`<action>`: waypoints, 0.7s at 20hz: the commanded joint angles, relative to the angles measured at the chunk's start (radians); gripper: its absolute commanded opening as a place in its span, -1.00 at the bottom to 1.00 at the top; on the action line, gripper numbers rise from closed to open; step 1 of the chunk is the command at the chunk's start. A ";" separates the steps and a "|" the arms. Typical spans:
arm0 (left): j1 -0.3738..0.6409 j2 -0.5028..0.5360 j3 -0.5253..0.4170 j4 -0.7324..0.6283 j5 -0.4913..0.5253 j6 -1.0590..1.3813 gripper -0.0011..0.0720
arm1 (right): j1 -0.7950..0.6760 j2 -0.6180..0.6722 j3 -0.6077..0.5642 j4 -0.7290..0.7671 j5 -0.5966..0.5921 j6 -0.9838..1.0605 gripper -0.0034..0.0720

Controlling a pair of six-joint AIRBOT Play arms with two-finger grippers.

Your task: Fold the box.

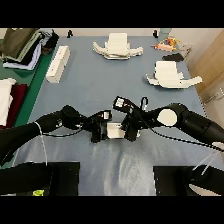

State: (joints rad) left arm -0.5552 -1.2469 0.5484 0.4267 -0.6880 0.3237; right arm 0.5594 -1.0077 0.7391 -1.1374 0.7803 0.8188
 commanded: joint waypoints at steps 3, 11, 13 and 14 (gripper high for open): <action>0.000 0.000 0.001 0.000 0.000 0.000 0.30 | 0.004 -0.015 -0.003 -0.012 0.055 -0.151 0.14; 0.000 0.000 0.001 0.000 0.000 0.000 0.30 | 0.004 -0.019 -0.003 -0.038 0.058 -0.288 0.68; 0.000 0.000 0.001 0.000 0.000 0.000 0.30 | 0.004 -0.019 -0.003 -0.038 0.049 -0.289 0.68; 0.000 0.000 0.001 0.000 0.000 0.000 0.30 | 0.004 -0.019 -0.003 -0.043 0.050 -0.289 0.68</action>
State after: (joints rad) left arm -0.5552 -1.2472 0.5484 0.4263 -0.6888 0.3237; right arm 0.5636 -1.0264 0.7364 -1.1713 0.8349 0.5533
